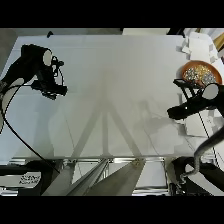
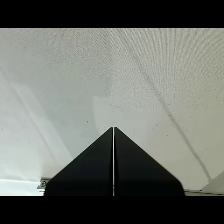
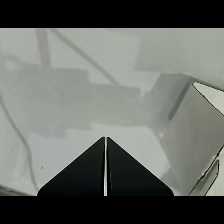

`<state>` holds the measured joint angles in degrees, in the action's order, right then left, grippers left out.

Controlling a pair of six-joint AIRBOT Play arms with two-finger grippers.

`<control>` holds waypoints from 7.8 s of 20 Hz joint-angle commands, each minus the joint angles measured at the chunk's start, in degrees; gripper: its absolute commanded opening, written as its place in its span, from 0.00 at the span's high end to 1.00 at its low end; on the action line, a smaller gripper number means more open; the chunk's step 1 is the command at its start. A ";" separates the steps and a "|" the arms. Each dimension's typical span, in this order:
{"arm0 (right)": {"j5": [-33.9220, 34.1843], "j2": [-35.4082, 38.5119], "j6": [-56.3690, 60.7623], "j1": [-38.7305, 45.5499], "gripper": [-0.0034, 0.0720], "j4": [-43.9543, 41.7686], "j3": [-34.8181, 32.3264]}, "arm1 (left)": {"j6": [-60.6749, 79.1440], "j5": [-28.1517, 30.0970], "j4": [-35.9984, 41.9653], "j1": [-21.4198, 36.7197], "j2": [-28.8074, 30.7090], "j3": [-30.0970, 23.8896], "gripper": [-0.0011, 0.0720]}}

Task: Fold the box and place the chain.

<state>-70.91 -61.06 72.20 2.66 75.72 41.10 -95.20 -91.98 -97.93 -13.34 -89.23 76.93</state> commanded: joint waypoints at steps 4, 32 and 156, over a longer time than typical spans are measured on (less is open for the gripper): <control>-0.68 -0.02 10.60 0.59 0.94 10.82 5.35 | 0.00 0.00 -0.02 0.04 0.02 0.00 0.97; 2.62 -16.98 0.79 37.35 0.30 29.92 16.57 | 0.00 0.00 -0.02 0.04 0.02 0.00 0.97; 1.90 31.45 1.51 -13.77 0.60 -13.09 -1.01 | 106.38 43.85 68.74 -19.93 7.26 -30.14 0.98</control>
<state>-69.95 -29.65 73.71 -11.07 62.61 40.05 6.48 -49.23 -32.71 -33.15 -79.55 46.83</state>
